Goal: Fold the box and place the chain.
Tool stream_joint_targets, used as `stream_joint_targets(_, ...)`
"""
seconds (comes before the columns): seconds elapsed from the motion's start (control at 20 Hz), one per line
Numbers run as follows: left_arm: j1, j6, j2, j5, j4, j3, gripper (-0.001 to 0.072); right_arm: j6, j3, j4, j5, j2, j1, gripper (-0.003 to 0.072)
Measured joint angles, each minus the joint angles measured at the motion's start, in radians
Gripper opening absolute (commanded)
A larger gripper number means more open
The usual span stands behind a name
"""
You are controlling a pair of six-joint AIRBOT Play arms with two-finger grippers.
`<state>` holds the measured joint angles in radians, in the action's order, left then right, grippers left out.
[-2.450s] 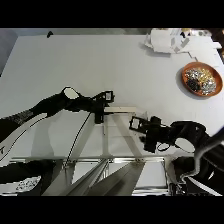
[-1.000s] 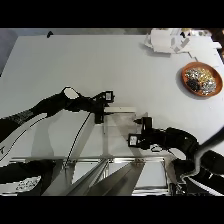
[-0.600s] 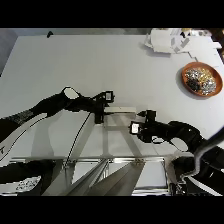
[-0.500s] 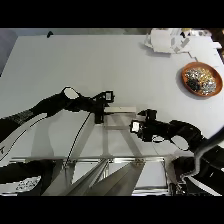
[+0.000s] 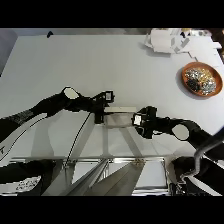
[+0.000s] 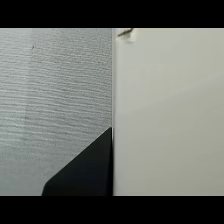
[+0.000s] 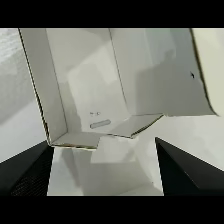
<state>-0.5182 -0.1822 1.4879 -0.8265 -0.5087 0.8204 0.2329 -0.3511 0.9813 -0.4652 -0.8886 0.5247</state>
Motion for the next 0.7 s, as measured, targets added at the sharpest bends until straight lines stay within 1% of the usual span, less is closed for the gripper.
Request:
stream_joint_targets(0.25,0.000,0.000,0.000,0.000,0.000,0.000,0.0009,-0.209,-0.050,-0.177,-0.068,-0.078,-0.073,0.0703)
stream_joint_targets(0.7,0.000,0.000,0.000,0.000,0.000,0.000,0.0009,-0.454,-0.087,-0.343,-0.151,-0.209,-0.166,0.0703)
